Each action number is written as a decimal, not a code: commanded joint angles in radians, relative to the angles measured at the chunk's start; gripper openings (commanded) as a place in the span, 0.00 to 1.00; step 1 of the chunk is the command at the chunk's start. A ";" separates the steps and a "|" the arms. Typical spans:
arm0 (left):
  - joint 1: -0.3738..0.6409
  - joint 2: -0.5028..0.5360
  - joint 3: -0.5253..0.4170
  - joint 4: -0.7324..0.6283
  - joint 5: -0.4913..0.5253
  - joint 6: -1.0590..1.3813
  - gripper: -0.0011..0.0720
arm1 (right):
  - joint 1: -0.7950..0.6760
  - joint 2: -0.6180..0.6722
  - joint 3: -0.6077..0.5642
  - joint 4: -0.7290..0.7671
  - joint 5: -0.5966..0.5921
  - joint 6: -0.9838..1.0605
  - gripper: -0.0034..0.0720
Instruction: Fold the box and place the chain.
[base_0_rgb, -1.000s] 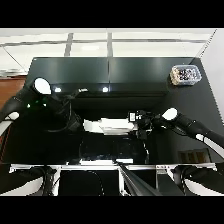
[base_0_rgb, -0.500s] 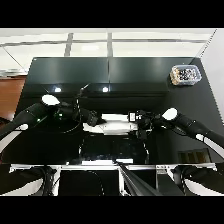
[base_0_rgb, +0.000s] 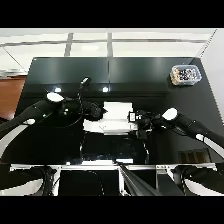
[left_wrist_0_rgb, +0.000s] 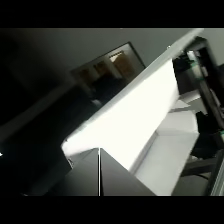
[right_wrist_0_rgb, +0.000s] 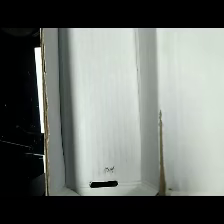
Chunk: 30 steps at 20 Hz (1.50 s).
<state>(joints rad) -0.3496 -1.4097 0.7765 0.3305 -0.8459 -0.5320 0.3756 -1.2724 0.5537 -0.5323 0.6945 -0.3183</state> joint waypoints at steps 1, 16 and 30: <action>-0.011 -0.074 0.008 0.001 -0.027 0.004 0.04 | 0.000 -0.001 0.001 0.000 0.000 0.000 0.52; 0.156 0.301 0.027 0.270 -0.156 -0.039 0.04 | 0.000 -0.001 0.001 0.000 0.000 0.000 0.52; 0.008 0.227 -0.168 0.320 0.030 0.888 0.98 | 0.000 -0.001 0.001 0.000 0.000 0.000 0.52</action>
<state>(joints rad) -0.2810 -1.1416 0.6144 0.6304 -0.9157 0.2546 0.3756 -1.2724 0.5537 -0.5323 0.6945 -0.3183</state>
